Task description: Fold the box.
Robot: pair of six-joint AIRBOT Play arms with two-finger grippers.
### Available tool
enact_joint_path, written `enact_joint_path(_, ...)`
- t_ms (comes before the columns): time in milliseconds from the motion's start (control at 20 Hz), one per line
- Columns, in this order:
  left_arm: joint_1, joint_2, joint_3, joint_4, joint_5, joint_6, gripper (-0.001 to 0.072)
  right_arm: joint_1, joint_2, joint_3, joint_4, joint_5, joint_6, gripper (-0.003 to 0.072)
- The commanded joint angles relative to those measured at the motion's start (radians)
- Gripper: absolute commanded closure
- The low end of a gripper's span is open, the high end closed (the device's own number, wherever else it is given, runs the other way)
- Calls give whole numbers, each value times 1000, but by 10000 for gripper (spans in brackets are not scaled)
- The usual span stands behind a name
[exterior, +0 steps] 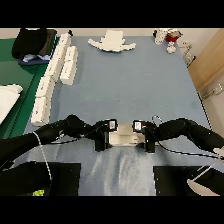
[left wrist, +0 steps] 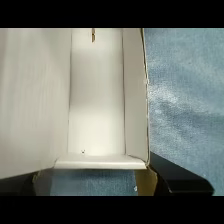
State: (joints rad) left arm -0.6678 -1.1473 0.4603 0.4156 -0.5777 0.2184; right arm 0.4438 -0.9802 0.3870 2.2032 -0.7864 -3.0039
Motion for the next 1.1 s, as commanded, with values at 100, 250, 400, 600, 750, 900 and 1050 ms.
enact_joint_path(100,15,0,-10,0,-26,7,16,0,1,0,0,0,0,190)
enact_joint_path(250,14,0,-10,-2,-25,34,16,0,1,0,0,0,0,190)
enact_joint_path(400,14,0,-9,-20,-24,60,15,0,1,0,0,0,0,190)
enact_joint_path(600,13,-1,-10,-34,-16,80,282,0,1,0,0,0,0,190)
enact_joint_path(750,13,-1,-14,-34,-17,80,280,0,1,0,0,0,0,190)
enact_joint_path(900,13,-1,-13,-34,-17,79,280,0,1,0,0,0,0,190)
enact_joint_path(1050,13,-1,-13,-34,-17,80,280,0,1,0,0,0,0,190)
